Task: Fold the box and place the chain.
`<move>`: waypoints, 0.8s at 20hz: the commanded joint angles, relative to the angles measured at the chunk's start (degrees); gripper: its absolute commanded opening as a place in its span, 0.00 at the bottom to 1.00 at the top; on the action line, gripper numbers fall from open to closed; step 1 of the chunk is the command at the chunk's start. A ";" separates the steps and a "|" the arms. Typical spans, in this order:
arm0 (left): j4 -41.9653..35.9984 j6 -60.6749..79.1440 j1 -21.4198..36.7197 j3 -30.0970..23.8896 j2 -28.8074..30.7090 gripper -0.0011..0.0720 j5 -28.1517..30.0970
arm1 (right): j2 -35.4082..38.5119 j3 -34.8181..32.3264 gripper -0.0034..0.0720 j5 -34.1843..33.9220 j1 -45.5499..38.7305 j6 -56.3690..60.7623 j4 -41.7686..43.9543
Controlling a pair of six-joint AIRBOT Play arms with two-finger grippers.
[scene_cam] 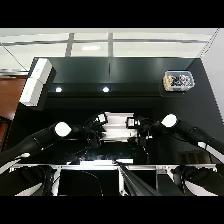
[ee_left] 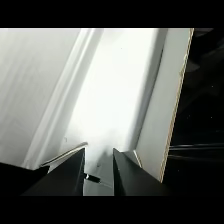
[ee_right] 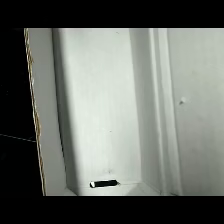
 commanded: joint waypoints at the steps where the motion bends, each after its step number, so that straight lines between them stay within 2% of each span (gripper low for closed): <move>1: -2.86 2.80 0.00 0.04 -1.01 0.31 -0.66 | 0.02 -0.02 0.25 0.00 -0.02 0.04 0.04; 2: -2.69 2.80 0.00 0.04 -1.01 0.32 -0.57 | 0.02 0.00 0.25 0.00 -0.02 0.02 0.04; 3: -2.45 2.80 0.00 0.04 -1.01 0.45 -0.59 | 0.02 0.00 0.25 0.00 -0.02 0.04 0.04; 4: -2.40 3.45 0.00 0.04 -1.01 0.51 -0.61 | 0.02 -0.02 0.25 0.00 -0.02 0.02 0.04; 6: -2.25 3.85 -0.02 0.04 -1.01 0.51 -0.61 | 0.02 -0.02 0.25 0.00 -0.02 0.04 0.04; 8: -2.25 3.82 -0.02 0.04 -1.01 0.59 -0.63 | 0.02 -0.02 0.25 0.00 -0.02 0.04 0.04; 10: -2.27 3.82 -0.02 0.04 -1.01 0.39 -0.66 | 0.02 0.00 0.25 0.00 -0.02 0.04 0.04; 12: -2.32 3.82 -0.02 0.04 -1.01 0.57 -0.66 | 0.02 -0.02 0.25 -0.02 -0.02 0.04 0.04; 13: -2.23 3.82 0.00 0.04 -1.01 0.57 -0.66 | 0.02 -0.02 0.25 -0.02 -0.02 0.04 0.04; 14: -1.97 3.80 0.07 0.13 -0.94 0.39 -0.72 | 0.02 0.00 0.25 -0.02 -0.02 0.04 0.04; 15: -0.57 3.58 0.28 0.39 -0.55 0.13 -0.92 | 0.02 -0.02 0.25 -0.02 -0.02 0.04 0.04; 16: 1.05 3.37 0.52 0.66 0.31 0.05 -1.38 | 0.02 0.00 0.25 -0.02 -0.02 0.04 0.07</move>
